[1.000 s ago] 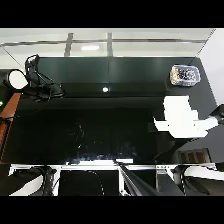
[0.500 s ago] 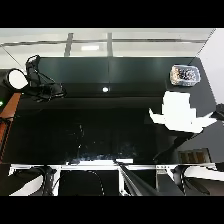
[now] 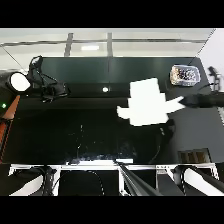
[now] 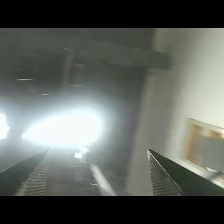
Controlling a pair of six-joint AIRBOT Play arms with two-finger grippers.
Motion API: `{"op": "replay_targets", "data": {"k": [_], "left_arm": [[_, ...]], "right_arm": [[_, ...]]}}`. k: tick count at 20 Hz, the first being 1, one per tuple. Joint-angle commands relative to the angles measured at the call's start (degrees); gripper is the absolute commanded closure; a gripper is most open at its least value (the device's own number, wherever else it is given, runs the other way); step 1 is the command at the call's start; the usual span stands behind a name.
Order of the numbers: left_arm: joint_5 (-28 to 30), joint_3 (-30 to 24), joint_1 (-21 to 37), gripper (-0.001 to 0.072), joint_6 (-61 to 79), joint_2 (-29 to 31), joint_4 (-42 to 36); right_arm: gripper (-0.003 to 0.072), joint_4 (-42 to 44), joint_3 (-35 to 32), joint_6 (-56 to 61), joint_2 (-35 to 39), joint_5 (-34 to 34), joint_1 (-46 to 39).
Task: Fold the box and place the chain.
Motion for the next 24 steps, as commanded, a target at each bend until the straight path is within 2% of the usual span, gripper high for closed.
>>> {"op": "replay_targets", "data": {"k": [1,3,6,11,14,16,18,19,20,22,24], "left_arm": [[3.93,-5.11,-0.02,-0.0001,14.08,-0.04,-18.84],[2.93,-7.15,-0.02,-0.0002,23.19,-0.9,-28.83],[1.29,-6.34,-0.7,-0.0002,31.47,-6.16,-38.27],[-12.02,3.89,-1.81,-0.0002,35.6,-22.71,-39.21],[-18.1,7.37,-2.38,-0.0002,40.35,-29.59,-41.11],[-24.35,8.52,-2.45,-0.0002,48.26,-32.3,-45.33],[-30.84,10.05,-2.51,0.0005,52.35,-34.64,-45.18],[-32.68,10.6,-2.51,0.0048,53.86,-35.47,-44.52],[-33.16,10.86,-2.51,0.0088,55.36,-35.87,-43.93],[-33.27,11.61,-2.51,0.0094,57.75,-36.37,-43.8],[-35.06,13.64,-2.54,0.0153,57.75,-37.73,-43.74]], "right_arm": [[0.0667,15.04,-14.88,-1.92,9.75,-17.79,14.03],[0.0666,19.47,-19.45,-1.7,11.58,-22.4,20.68],[0.0666,20.79,-22.38,-1.66,11.54,-24.52,28.44],[0.0667,21.03,-22.6,-0.76,11.54,-25.4,32.61],[0.0666,21.03,-22.6,-0.76,11.54,-25.11,32.59],[0.0666,21.03,-22.6,-0.76,11.54,-25.05,32.61],[0.0666,21.03,-22.6,-0.76,11.54,-25.03,32.59],[0.0666,21.03,-22.6,-0.79,11.54,-25.03,32.59],[0.0666,21.03,-22.6,-0.79,11.54,-24.96,32.61],[0.0666,20.96,-22.6,-0.81,11.54,-24.85,32.61],[0.0666,20.94,-22.6,-0.83,11.54,-25.05,32.59]]}}
